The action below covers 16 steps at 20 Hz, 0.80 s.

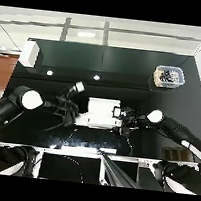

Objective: Fold the box and place the chain.

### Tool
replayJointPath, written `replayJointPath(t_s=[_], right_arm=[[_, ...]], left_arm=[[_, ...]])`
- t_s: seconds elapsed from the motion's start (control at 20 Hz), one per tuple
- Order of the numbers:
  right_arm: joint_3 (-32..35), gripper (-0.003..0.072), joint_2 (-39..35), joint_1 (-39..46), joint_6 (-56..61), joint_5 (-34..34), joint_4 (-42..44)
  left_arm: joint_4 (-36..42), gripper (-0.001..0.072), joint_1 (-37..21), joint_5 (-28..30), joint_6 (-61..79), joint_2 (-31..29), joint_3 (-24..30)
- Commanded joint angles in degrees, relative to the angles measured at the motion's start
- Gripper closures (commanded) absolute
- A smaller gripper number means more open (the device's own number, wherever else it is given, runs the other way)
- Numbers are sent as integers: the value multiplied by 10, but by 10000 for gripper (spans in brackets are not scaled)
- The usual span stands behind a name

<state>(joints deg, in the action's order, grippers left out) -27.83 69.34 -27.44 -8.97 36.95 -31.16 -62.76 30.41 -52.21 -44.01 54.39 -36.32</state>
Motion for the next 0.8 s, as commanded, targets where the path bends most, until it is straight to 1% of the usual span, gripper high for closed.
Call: replayJointPath(t_s=[0.0,0.15,0.25,0.3,0.35,0.45,0.5,0.55,0.6,0.65,0.75], right_arm=[[-1,554,0,-1,0,1,0],[-1,553,0,-1,0,1,0],[-1,554,0,-1,0,1,0],[-1,554,0,-1,0,1,0],[-1,554,0,-1,0,1,0],[-1,554,0,-1,0,1,0],[-1,554,0,-1,0,1,0],[-1,554,0,-1,0,1,0],[-1,554,0,-1,0,1,0],[-1,554,0,-1,0,1,0],[-1,554,0,-1,0,1,0]], left_arm=[[17,-3,0,51,179,-7,61],[31,1,0,126,203,19,68],[40,6,0,153,204,35,68],[48,7,3,156,213,43,67],[71,7,4,149,228,51,66],[132,20,6,98,292,70,57],[147,23,9,85,326,76,54],[159,54,11,89,338,81,52],[163,150,13,104,337,83,53],[164,257,13,106,338,86,53],[164,394,14,101,338,87,53]])
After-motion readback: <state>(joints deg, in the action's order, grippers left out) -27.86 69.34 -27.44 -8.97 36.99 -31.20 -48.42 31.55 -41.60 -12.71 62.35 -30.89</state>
